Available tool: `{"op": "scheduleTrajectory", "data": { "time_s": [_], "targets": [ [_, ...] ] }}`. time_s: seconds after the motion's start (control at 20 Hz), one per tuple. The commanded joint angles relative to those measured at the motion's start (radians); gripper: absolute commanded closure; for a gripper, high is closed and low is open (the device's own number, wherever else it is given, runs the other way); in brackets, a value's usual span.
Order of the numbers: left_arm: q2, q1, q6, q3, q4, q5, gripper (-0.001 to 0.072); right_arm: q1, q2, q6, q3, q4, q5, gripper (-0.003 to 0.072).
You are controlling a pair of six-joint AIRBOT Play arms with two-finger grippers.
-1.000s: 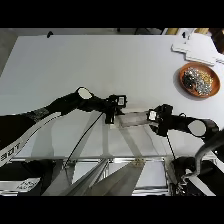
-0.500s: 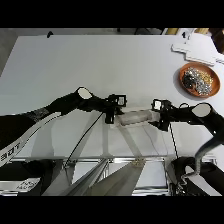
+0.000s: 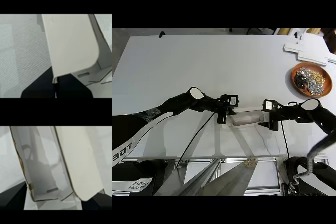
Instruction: Fold the box and place the chain.
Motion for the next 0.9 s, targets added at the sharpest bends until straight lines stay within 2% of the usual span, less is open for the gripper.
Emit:
{"op": "scheduleTrajectory", "data": {
  "time_s": [0.0, 0.45, 0.55, 0.85],
  "targets": [
    [0.0, 0.0, 0.0, 0.0, 0.0, 0.0, 0.07, -0.001, -0.008, -0.018, -0.002, 0.013, 0.045, 0.0037],
    [0.0, 0.0, 0.0, 0.0, 0.0, 0.0, 0.07, -0.001, -0.008, 0.02, -0.058, -0.021, 0.058, 0.0045],
    [0.0, 0.0, 0.0, 0.0, 0.0, 0.0, 0.07, -0.001, -0.008, 0.018, -0.058, -0.02, 0.052, 0.0132],
    [0.0, 0.0, 0.0, 0.0, 0.0, 0.0, 0.07, -0.001, -0.011, 0.016, -0.058, -0.01, 0.038, 0.0132]
  ]
}}
